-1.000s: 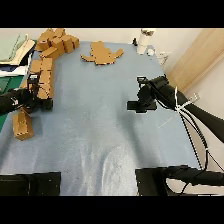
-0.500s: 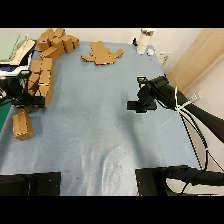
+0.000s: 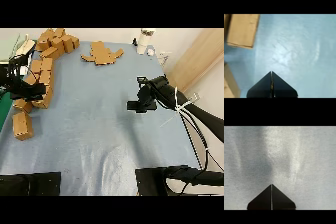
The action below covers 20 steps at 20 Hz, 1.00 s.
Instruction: Fold the box.
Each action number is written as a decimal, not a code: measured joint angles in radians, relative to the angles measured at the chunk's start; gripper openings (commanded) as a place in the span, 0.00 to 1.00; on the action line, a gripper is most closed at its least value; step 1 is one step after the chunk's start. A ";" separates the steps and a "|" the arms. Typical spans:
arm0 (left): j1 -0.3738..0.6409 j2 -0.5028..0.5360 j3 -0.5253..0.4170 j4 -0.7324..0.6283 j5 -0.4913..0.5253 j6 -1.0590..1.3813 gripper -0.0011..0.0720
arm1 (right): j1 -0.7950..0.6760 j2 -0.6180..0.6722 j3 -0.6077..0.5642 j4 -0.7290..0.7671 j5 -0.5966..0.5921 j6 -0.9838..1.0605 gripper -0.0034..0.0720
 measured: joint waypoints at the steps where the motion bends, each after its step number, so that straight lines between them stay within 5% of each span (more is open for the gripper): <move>1: -0.020 0.006 0.003 -0.023 -0.023 0.000 0.03 | 0.000 0.000 0.000 0.000 0.000 0.000 0.05; 6: -0.241 0.008 0.008 -0.079 -0.064 0.000 0.03 | 0.000 0.000 0.000 0.000 0.000 0.000 0.05; 12: -0.565 -0.079 -0.023 -0.092 0.035 0.000 0.03 | 0.000 0.000 0.000 0.000 -0.001 0.000 0.05; 20: -0.691 -0.211 -0.035 -0.094 0.073 -0.004 0.03 | 0.000 0.000 0.000 0.000 -0.001 0.000 0.05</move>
